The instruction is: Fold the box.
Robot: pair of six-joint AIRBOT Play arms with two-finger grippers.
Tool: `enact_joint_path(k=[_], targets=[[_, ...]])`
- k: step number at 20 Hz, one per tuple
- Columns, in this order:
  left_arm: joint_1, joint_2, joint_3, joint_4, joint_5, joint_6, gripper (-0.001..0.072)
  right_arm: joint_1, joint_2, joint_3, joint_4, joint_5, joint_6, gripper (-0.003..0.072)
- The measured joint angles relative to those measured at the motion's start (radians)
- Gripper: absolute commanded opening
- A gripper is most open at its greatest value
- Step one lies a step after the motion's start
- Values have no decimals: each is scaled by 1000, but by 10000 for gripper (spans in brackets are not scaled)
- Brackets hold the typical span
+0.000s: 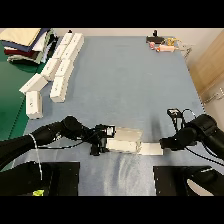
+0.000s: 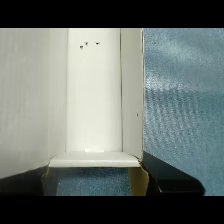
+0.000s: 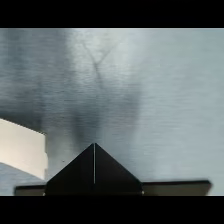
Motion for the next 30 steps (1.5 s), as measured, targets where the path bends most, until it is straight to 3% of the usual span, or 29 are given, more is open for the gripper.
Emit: enact_joint_path(k=[4, 13, 14, 16, 17, 26, 27, 29, 30], targets=[[0, 0, 0, 0, 0, 0, 506, -30, -33, -10, 157, 57, -56, 3], [0, 0, 0, 0, 0, 0, 506, -40, -45, 59, 285, 16, -140, 4], [0, 0, 0, 0, 0, 0, 506, -40, -45, 66, 302, 10, -157, 59], [0, 0, 0, 0, 0, 0, 506, -40, -46, 73, 344, 5, -195, 276], [0, 0, 0, 0, 0, 0, 506, -40, -46, 76, 360, 6, -213, 301], [0, 0, 0, 0, 0, 0, 506, -40, -46, 85, 517, 34, -343, 289], [0, 0, 0, 0, 0, 0, 506, -40, -46, 87, 518, 38, -348, 249], [0, 0, 0, 0, 0, 0, 506, -40, -46, 87, 488, 37, -346, 90], [0, 0, 0, 0, 0, 0, 506, -40, -46, 87, 459, 35, -335, 77]])
